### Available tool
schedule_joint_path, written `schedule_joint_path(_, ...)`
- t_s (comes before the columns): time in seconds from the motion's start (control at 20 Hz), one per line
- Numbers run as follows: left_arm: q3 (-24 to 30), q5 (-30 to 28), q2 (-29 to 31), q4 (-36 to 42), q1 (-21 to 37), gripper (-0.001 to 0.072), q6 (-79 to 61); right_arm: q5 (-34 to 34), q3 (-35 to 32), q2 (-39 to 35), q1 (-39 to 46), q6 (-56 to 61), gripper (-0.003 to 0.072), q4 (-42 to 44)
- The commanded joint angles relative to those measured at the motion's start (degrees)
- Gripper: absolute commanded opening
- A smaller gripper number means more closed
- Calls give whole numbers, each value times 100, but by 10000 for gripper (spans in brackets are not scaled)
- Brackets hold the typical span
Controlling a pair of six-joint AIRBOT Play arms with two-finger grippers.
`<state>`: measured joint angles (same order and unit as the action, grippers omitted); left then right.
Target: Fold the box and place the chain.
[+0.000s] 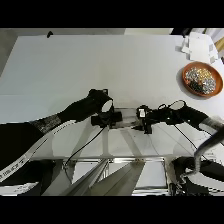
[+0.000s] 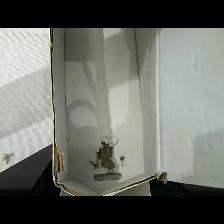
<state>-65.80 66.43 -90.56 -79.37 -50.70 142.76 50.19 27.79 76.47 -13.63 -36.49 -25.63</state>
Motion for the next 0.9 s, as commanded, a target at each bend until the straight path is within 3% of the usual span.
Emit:
schedule_joint_path(0.0,-4,-37,96,-103,2,224,9,-4,4,-2,2,0,504,-2)
schedule_joint_path(0.5,-2,-68,-39,-352,-155,189,203,-4,4,-2,2,0,504,-2)
schedule_joint_path(0.55,-2,-63,-37,-372,-155,123,310,-4,4,-2,2,0,504,-2)
schedule_joint_path(0.85,-2,-66,-37,-369,-186,9,337,-4,4,-2,2,0,504,-2)
